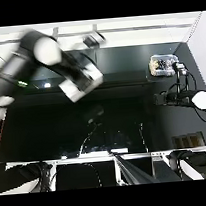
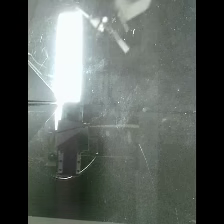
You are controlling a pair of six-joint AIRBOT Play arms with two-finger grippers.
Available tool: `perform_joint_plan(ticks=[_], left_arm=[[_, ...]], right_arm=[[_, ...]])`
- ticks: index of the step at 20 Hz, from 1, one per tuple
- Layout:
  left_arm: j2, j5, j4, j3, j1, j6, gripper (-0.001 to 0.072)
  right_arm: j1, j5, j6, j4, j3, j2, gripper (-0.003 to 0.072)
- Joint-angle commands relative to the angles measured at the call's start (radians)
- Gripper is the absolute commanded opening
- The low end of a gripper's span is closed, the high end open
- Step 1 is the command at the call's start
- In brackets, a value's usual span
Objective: Fold the box and place the chain.
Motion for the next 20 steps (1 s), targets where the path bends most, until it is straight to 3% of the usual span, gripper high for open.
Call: perform_joint_plan(ticks=[1, 5, 10, 14, 20], left_arm=[[0.071, 0.016, 0.016, 0.083, 0.200, -0.090, 0.0226], [0.058, 0.126, 0.014, 0.100, 0.459, -0.106, 0.0226], [-0.068, 0.227, -0.051, 0.101, 0.708, -0.147, 0.0227], [-0.209, 0.275, -0.037, 0.102, 0.788, -0.103, 0.0227], [-0.459, 0.353, -0.034, 0.123, 0.806, -0.011, 0.0227]], right_arm=[[0.000, 0.000, -0.003, 0.001, 0.000, 0.000, 0.0011], [0.000, -0.006, -0.003, 0.002, 0.000, 0.000, 0.0011], [0.000, -0.007, -0.003, 0.004, 0.000, 0.000, 0.0011], [0.000, -0.008, -0.003, 0.004, 0.000, 0.000, 0.0011], [0.000, -0.026, -0.003, 0.006, 0.000, 0.000, 0.0011]])
